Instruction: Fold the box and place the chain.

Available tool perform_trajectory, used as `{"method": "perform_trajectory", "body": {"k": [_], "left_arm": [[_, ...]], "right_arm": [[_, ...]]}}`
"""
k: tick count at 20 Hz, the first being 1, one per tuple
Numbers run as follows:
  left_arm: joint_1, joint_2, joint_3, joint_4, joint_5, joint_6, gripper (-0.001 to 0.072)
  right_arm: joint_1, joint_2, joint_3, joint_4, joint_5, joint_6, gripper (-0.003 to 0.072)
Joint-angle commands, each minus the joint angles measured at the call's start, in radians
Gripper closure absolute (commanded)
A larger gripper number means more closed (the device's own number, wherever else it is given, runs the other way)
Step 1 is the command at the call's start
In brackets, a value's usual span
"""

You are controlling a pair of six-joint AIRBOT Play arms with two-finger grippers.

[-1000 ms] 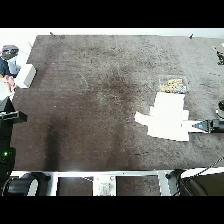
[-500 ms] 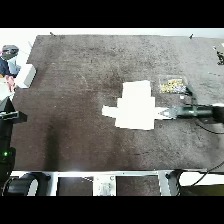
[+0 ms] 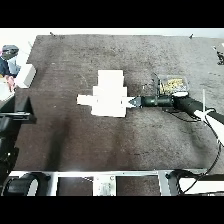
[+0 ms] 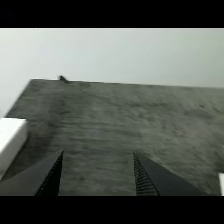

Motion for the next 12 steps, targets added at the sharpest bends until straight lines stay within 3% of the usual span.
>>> {"method": "perform_trajectory", "body": {"k": [1,8,12], "left_arm": [[0.000,-0.119,0.055,0.003,-0.162,0.005,0.0240],[0.000,-0.658,0.378,0.008,-0.352,0.019,0.0212],[0.000,-1.007,0.619,0.016,-0.542,0.018,0.0212]], "right_arm": [[0.041,-0.044,0.011,0.050,-0.106,-0.010,0.0677],[0.041,-0.056,0.058,0.026,-0.076,-0.106,0.0677],[0.041,-0.056,0.058,0.006,-0.077,-0.137,0.0677]]}}
